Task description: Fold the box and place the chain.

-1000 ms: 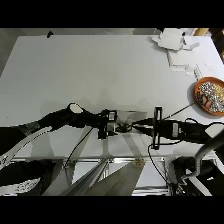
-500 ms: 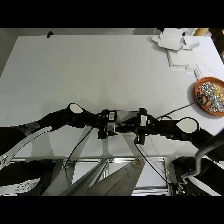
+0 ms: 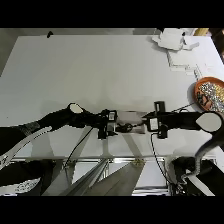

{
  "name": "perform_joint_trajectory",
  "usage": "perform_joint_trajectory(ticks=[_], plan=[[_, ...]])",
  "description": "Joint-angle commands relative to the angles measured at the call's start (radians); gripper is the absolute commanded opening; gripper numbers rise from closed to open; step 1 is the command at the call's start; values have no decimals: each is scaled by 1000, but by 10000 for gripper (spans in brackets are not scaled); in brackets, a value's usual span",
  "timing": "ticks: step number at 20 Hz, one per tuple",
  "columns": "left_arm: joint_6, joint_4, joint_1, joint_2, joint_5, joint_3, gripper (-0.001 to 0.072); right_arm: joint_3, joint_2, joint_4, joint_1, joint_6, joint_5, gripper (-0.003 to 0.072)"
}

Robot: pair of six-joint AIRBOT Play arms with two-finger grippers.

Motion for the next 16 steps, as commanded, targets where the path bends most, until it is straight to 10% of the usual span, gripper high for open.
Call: perform_joint_trajectory(ticks=[1, 16], plan=[[0, 0, 0, 1, 0, 1, 271, 14, -10, -227, -209, 31, 102, 119], [0, 0, 0, 1, 0, 1, 271, 10, -342, -219, -312, -157, -103, 122]])
